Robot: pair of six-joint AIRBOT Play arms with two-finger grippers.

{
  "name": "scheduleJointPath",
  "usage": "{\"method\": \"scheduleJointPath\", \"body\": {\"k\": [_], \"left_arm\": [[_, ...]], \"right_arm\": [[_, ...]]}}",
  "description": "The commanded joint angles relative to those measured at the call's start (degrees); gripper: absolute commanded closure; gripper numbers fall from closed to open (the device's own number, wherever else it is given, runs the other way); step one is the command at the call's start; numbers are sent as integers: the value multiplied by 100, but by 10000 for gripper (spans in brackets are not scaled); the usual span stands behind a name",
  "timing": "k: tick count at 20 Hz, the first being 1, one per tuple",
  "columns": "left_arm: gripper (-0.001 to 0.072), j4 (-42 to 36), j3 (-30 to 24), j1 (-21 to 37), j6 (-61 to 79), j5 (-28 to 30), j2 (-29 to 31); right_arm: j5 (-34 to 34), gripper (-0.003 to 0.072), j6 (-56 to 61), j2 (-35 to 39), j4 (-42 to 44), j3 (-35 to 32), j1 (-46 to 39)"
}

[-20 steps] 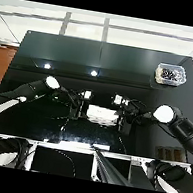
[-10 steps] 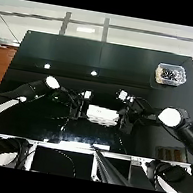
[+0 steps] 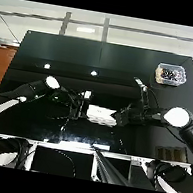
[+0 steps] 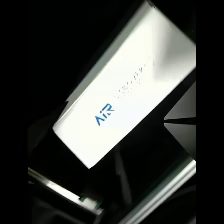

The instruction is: Fold the box and place the chain.

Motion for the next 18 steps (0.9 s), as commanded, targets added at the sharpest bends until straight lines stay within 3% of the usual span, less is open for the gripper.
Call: {"method": "scheduleJointPath", "body": {"k": [1,9,18], "left_arm": [[161,0,2,-4,0,0,-4],[161,0,2,-4,0,2,-4],[161,0,2,-4,0,0,-4]], "right_arm": [[-26,651,1071,-382,732,2,50],[-76,652,887,-1598,601,2,76],[-144,652,743,-1738,424,4,70]]}}
